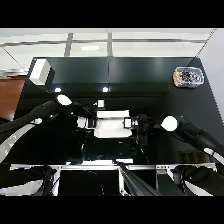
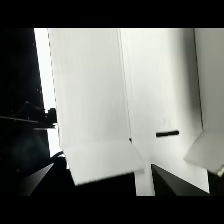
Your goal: Fold the box and place the chain.
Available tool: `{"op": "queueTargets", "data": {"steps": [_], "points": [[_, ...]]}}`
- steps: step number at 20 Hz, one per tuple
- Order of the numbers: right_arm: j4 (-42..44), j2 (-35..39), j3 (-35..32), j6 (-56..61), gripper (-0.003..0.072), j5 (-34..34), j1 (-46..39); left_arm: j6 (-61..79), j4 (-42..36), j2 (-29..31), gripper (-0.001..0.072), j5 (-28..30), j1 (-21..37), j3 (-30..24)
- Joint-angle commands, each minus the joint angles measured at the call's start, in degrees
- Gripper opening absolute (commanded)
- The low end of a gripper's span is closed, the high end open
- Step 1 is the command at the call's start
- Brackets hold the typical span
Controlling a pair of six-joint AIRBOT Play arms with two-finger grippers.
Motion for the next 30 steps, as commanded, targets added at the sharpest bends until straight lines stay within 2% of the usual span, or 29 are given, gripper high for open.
{"op": "queueTargets", "data": {"steps": [1, 12, 16, 20, 24, 27, 30], "points": [[1.64, -2.12, 0.00, -0.33, 0.0697, -5.73, 2.64, -0.04, -0.02, -0.02, 0.0024, 0.07, 0.02, -0.02], [-0.59, -0.46, 1.86, -0.28, 0.0697, -7.89, 2.73, -0.07, -0.04, -0.02, 0.0024, -0.17, 0.02, -0.02], [1.33, -0.52, 5.33, -0.31, 0.0696, -7.78, -1.03, -0.07, -0.04, -0.02, 0.0024, -0.15, 0.02, -0.02], [3.15, -0.92, 5.44, -3.41, 0.0697, -5.60, -5.22, -0.07, -0.04, -0.02, 0.0024, -0.17, 0.02, -0.02], [13.35, -3.34, 5.49, -12.55, 0.0696, -4.70, -6.91, -0.09, -0.22, -0.02, 0.0024, -0.15, 0.02, -0.02], [21.94, -5.75, 5.62, -23.04, 0.0697, 0.31, -8.15, -0.11, -0.22, -0.02, 0.0024, -0.15, 0.02, -0.02], [25.03, -8.48, 5.62, -26.77, 0.0696, 0.59, -8.31, -1.33, -0.22, -0.02, 0.0024, -0.11, 0.02, 0.00]]}}
